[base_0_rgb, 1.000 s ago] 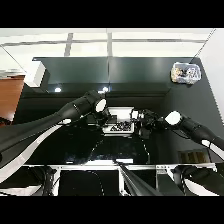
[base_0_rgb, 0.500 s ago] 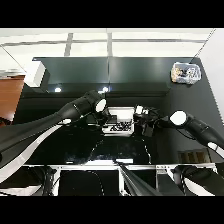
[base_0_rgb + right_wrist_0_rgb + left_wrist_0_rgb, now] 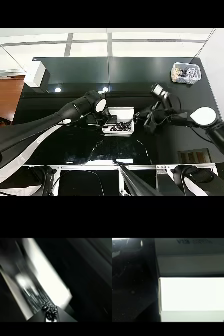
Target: Fold the box and place the chain.
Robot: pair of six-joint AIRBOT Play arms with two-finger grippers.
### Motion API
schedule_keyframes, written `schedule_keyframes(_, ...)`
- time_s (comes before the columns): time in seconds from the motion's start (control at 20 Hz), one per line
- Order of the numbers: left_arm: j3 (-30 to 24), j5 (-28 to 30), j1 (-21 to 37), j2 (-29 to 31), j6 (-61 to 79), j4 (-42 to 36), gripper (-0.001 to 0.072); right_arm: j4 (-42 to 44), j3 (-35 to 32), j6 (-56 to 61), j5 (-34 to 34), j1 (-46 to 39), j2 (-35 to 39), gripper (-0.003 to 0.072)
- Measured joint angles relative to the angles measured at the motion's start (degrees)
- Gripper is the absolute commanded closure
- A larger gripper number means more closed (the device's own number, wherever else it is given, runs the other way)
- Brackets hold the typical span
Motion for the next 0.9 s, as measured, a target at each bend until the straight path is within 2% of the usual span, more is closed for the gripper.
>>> schedule_keyframes(0.2,0.0,-0.02,0.02,0.0,0.0,-0.09,0.0676,15.67,2.08,2.05,1.25,-0.07,0.94,0.0656)
schedule_keyframes(0.4,0.0,-0.02,0.02,0.0,-0.02,-0.59,0.0676,18.86,0.9,5.29,1.73,0.48,0.85,0.0643)
schedule_keyframes(0.45,0.0,-0.02,0.02,0.0,0.0,-0.76,0.0676,18.62,0.11,5.92,1.49,0.9,0.79,0.0452)
schedule_keyframes(0.5,0.0,-0.02,0.02,0.0,0.0,-0.87,0.0676,18.23,-0.55,6.49,1.09,1.18,0.74,0.03)
schedule_keyframes(0.7,0.0,-0.02,0.02,0.0,-0.02,-1.09,0.0676,14.36,-1.81,7.48,0.07,0.87,0.7,0.0311)
schedule_keyframes(0.9,0.0,0.02,0.09,0.0,-0.02,-1.18,0.0676,4.37,-2.16,8.33,-0.17,-1.75,0.7,0.0311)
